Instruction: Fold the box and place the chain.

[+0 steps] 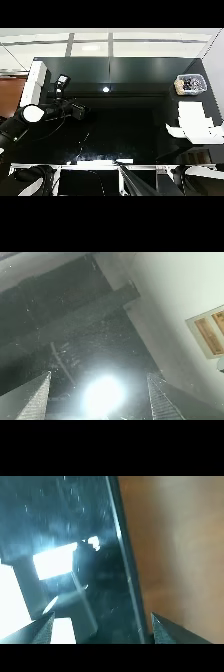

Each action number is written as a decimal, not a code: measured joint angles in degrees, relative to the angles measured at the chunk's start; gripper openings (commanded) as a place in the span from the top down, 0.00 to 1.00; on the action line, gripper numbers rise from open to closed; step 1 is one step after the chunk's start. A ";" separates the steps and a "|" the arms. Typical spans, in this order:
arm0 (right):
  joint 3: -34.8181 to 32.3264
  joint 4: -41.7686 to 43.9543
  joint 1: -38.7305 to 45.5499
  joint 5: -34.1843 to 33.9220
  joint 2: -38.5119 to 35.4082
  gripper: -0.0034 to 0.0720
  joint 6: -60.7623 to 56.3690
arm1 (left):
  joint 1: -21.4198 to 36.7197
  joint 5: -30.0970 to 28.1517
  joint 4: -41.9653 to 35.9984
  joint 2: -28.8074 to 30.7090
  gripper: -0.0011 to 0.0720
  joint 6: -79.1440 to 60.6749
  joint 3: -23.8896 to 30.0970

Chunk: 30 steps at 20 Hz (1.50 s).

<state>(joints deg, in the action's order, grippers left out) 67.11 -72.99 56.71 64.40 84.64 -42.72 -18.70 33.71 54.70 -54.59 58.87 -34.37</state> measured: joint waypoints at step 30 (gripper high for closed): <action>-2.69 19.63 -7.96 10.58 -2.40 0.94 -1.29 | 0.00 0.13 -1.64 -0.26 0.04 0.02 0.00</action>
<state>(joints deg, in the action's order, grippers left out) 64.42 -53.36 48.75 74.98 82.24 -44.01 -18.70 33.85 53.06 -54.85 58.89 -34.37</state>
